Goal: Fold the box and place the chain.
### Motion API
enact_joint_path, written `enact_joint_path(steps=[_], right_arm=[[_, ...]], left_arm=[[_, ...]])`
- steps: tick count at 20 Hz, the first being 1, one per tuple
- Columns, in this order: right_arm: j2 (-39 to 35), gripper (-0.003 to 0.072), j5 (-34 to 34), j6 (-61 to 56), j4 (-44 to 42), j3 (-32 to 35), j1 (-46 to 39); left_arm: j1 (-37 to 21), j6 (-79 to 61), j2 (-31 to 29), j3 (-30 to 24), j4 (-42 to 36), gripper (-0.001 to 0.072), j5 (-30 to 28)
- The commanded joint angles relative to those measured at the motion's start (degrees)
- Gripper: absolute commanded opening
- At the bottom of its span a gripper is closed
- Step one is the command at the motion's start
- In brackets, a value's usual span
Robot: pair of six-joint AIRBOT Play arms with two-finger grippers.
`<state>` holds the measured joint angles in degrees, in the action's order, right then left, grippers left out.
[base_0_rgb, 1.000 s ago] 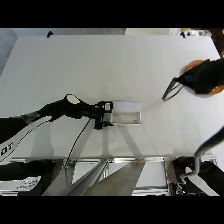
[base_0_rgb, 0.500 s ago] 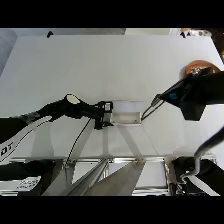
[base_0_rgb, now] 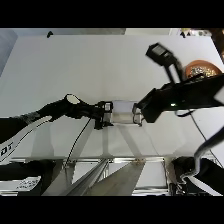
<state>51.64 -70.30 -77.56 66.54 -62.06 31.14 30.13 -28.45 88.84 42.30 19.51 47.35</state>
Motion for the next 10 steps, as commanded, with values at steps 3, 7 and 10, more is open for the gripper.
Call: enact_joint_path(steps=[3, 7, 10], right_arm=[[6.3, 0.0015, 10.0, 0.3, -1.0, 9.6, 0.6], [13.3, 0.0017, 11.8, 1.4, -1.0, 10.3, 0.6], [16.3, 0.0018, 12.8, 1.3, -1.1, 10.3, 0.6]], left_arm=[[0.0, 0.0, 0.0, 0.0, 0.0, 0.0273, 0.0], [0.0, 0.0, 0.0, 0.0, 0.0, 0.0273, 0.0], [0.0, 0.0, 0.0, 0.0, 0.0, 0.0273, 0.0]])
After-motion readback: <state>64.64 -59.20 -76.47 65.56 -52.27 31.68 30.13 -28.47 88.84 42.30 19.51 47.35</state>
